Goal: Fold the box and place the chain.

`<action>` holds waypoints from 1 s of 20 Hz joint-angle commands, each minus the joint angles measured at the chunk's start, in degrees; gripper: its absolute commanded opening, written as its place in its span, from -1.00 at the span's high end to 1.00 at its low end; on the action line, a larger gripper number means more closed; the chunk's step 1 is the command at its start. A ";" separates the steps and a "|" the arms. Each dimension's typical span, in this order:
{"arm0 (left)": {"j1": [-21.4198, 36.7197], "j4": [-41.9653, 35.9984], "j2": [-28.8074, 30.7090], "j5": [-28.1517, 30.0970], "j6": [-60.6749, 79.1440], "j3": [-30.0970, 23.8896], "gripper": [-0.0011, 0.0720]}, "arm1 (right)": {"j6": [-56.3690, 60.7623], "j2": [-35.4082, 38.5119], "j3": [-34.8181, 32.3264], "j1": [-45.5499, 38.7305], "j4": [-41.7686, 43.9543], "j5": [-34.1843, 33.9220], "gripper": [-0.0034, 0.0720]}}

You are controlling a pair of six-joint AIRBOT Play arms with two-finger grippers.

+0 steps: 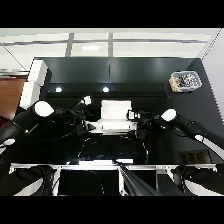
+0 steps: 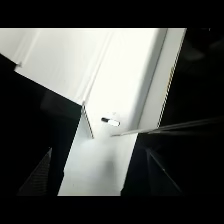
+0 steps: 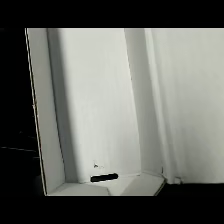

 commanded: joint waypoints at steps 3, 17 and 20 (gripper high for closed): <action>-2.03 1.09 -4.48 2.23 8.22 -1.42 -0.71 | -0.02 -0.02 0.02 0.04 0.00 0.04 0.57; -7.74 -7.39 -6.69 8.37 10.25 -1.40 0.31 | -0.02 -0.02 0.02 0.04 0.00 0.04 0.57; -7.76 -14.75 -8.98 7.80 11.06 -1.40 0.38 | -0.02 -0.02 0.04 0.04 0.00 0.04 0.57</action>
